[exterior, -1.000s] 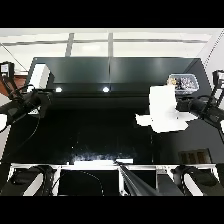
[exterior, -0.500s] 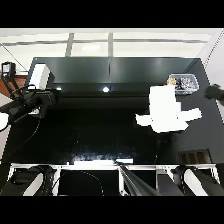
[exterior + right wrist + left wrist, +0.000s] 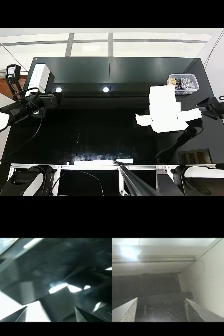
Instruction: Fold the box and place the chain.
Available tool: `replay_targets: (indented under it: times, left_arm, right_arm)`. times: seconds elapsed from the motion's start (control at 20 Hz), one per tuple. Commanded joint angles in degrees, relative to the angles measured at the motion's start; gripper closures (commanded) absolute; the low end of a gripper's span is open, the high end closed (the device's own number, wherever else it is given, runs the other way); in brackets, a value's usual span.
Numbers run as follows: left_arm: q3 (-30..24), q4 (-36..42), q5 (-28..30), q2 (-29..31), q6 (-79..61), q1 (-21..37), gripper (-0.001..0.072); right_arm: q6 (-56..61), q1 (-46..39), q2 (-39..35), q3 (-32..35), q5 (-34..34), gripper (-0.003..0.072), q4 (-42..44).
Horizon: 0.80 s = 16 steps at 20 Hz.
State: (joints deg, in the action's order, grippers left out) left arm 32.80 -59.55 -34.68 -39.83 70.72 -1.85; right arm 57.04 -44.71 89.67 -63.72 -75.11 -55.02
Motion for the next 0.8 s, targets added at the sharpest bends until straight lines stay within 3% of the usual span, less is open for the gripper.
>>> replay_targets:
  times: [0.0,0.05,0.1,0.15,0.3,0.45,0.6,0.75]
  left_arm:
    - [0.0,0.0,-0.1,0.0,0.0,0.0,0.0003]
    - [0.0,0.0,-0.1,0.0,0.0,0.0,0.0003]
    - [0.0,0.0,-0.1,0.0,0.0,0.0,0.0003]
    - [0.0,0.0,-0.1,0.0,0.0,0.0,0.0003]
    - [0.0,0.0,-0.2,0.0,0.0,0.0,0.0003]
    - [0.0,0.0,-0.3,0.0,0.0,0.0,0.0003]
    - [0.0,0.0,-0.3,0.0,0.0,0.0,0.0003]
    - [0.0,0.0,0.0,0.0,0.0,0.0,0.0004]
  right_arm:
    - [-8.9,1.3,4.8,-2.0,-6.1,-0.0016,1.0]
    - [-9.4,2.1,4.8,-2.0,-7.2,-0.0016,-1.4]
    - [-9.4,2.9,4.8,-2.0,-7.7,0.0042,-4.1]
    - [-9.5,3.5,4.8,-2.0,-7.7,0.0223,-6.2]
    - [-14.3,4.1,4.8,-2.0,-9.0,0.0623,-2.3]
    - [-16.6,4.2,4.1,-2.0,-14.0,0.0622,5.6]
    - [-15.5,4.7,1.6,-1.9,-19.2,0.0636,6.8]
    - [-11.5,6.7,-3.0,-0.9,-19.5,0.0636,7.2]
